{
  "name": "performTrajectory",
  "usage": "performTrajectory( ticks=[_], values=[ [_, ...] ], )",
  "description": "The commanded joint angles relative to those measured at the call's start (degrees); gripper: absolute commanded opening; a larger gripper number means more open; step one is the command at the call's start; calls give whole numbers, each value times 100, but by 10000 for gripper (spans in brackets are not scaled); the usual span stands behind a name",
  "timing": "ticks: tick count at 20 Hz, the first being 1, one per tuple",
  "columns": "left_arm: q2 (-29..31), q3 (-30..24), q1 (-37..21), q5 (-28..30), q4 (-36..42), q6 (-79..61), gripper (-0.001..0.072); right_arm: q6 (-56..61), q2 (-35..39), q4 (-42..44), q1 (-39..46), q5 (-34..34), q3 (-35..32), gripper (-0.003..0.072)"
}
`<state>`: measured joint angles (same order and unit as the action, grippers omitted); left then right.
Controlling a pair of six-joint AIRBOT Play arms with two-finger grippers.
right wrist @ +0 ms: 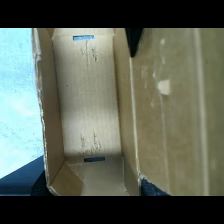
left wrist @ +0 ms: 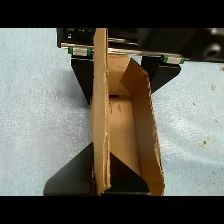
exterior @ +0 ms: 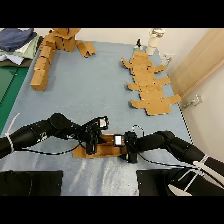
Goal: Fold the box.
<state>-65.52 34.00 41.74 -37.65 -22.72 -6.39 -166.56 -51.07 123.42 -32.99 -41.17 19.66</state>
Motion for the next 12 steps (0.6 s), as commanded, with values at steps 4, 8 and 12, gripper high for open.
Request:
performTrajectory(
  ticks=[4,8,12],
  values=[
    [2,-2,2,4,-2,-2,13,4,-4,22,2,11,-2,572],
    [2,-2,2,4,0,-2,13,4,2,20,2,-11,2,578],
    [2,-2,2,4,-2,-2,13,68,7,37,2,-118,2,619]
  ],
)
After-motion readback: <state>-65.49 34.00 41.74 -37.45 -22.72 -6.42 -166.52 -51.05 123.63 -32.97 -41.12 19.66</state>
